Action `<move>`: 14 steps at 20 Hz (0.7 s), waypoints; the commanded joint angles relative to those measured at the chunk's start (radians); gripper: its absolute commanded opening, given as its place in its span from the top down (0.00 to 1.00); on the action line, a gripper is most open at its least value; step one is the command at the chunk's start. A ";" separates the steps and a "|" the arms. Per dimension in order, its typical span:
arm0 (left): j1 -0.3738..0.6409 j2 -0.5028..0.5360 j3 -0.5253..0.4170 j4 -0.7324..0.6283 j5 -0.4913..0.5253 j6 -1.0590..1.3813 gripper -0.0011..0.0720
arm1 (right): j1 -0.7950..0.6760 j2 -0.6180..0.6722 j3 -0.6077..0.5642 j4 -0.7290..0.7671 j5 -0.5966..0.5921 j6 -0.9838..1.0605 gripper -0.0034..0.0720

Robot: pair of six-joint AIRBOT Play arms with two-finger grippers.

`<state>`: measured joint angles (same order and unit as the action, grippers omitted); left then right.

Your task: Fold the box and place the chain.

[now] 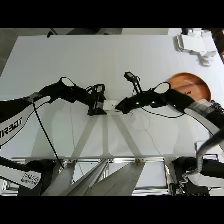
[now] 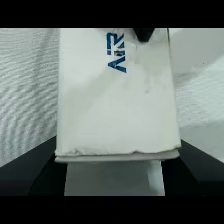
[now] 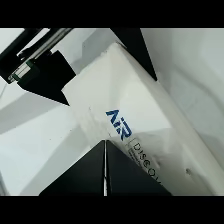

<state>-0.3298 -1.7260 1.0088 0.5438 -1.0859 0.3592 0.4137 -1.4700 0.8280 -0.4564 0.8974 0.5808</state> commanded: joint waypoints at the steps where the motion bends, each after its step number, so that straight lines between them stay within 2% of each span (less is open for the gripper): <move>1: 0.000 0.000 0.000 -0.005 0.005 -0.005 0.69 | -0.003 -0.029 -0.018 -0.006 0.049 0.016 0.94; 6: 0.000 0.000 0.000 -0.005 0.005 -0.005 0.69 | -0.003 0.025 -0.003 -0.010 0.049 0.016 0.94; 9: 0.000 0.000 0.000 -0.005 0.005 -0.005 0.69 | -0.016 0.134 0.040 -0.042 0.020 0.017 0.94; 14: 0.000 0.000 0.000 -0.005 0.005 -0.005 0.69 | -0.138 0.361 0.082 -0.161 0.039 0.079 0.94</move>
